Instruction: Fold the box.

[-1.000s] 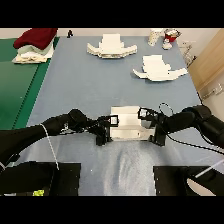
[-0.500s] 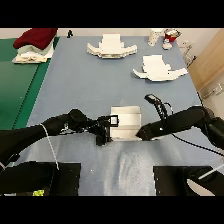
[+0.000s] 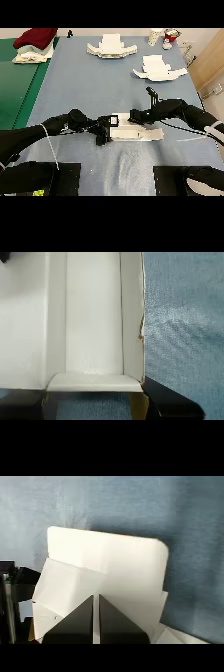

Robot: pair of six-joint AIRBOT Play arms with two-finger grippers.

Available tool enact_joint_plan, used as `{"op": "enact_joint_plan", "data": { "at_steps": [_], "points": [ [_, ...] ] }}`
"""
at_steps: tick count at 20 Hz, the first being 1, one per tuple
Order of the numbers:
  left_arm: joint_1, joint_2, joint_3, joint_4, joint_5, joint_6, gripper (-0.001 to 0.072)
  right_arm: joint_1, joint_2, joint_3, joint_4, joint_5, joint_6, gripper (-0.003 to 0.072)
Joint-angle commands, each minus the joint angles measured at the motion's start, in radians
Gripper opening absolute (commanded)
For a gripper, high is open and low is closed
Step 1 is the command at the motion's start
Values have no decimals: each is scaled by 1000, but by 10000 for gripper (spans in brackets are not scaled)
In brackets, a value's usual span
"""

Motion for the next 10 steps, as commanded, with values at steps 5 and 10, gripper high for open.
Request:
{"op": "enact_joint_plan", "data": {
  "at_steps": [5,10],
  "points": [
    [0,0,1,1,0,2,520,-6,-51,6,3,-10,-91,50],
    [0,0,1,1,0,2,520,-8,126,23,-137,-37,-164,50]
  ]
}}
